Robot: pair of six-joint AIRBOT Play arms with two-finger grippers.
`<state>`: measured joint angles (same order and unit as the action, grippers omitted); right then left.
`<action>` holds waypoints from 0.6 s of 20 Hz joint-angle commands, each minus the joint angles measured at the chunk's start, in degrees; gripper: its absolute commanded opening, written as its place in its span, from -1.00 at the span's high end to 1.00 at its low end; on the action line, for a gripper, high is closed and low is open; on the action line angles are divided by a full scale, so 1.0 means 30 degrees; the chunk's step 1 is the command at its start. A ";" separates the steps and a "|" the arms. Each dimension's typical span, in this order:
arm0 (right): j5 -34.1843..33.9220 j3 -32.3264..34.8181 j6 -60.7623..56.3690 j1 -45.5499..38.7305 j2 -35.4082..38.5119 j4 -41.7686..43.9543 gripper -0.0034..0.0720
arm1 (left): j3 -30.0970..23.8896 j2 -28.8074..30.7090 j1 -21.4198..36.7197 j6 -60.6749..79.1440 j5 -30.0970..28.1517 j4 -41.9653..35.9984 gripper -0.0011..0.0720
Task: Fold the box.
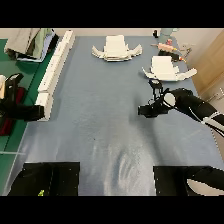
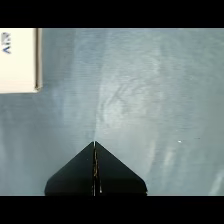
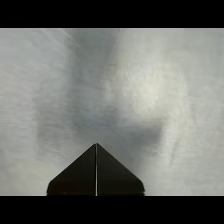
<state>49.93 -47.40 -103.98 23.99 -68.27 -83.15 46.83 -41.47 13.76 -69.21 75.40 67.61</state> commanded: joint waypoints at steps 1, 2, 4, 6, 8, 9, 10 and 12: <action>-0.0219 -0.1421 0.0335 0.0022 -0.0080 0.0678 0.91 | 0.2929 -0.3861 -0.4204 -0.1457 0.1093 -0.1137 0.93; -0.0058 -0.2025 0.0328 0.0022 -0.0299 0.0823 0.91 | 0.3636 -0.5151 -0.5442 -0.1450 0.0707 -0.1275 0.93; 0.0415 -0.3213 0.0335 0.0036 -0.1093 0.1610 0.91 | 0.4750 -0.7475 -0.7854 -0.1443 -0.0561 -0.1260 0.93; 0.0328 -0.3963 0.0335 0.0357 -0.1902 0.2178 0.90 | 0.5217 -0.9049 -0.9661 -0.1421 -0.1974 -0.1260 0.93; 0.0146 -0.4014 0.0321 0.0590 -0.2106 0.2885 0.90 | 0.5282 -0.9952 -1.0783 -0.1370 -0.3147 -0.1253 0.93; 0.0284 -0.4014 0.0328 0.0627 -0.2069 0.2863 0.90 | 0.5282 -1.0163 -1.1045 -0.1231 -0.3351 -0.1246 0.93; 0.0270 -0.4014 0.0328 0.0612 -0.2069 0.2863 0.90 | 0.5282 -1.0287 -1.1183 -0.1231 -0.3395 -0.1231 0.93; 0.0277 -0.4014 0.0328 0.0612 -0.2076 0.2871 0.90 | 0.5282 -1.0309 -1.1242 -0.1231 -0.3308 -0.1260 0.93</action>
<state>50.65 -58.89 -103.02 25.58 -74.06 -75.64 62.11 -70.46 -17.72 -73.08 67.33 64.01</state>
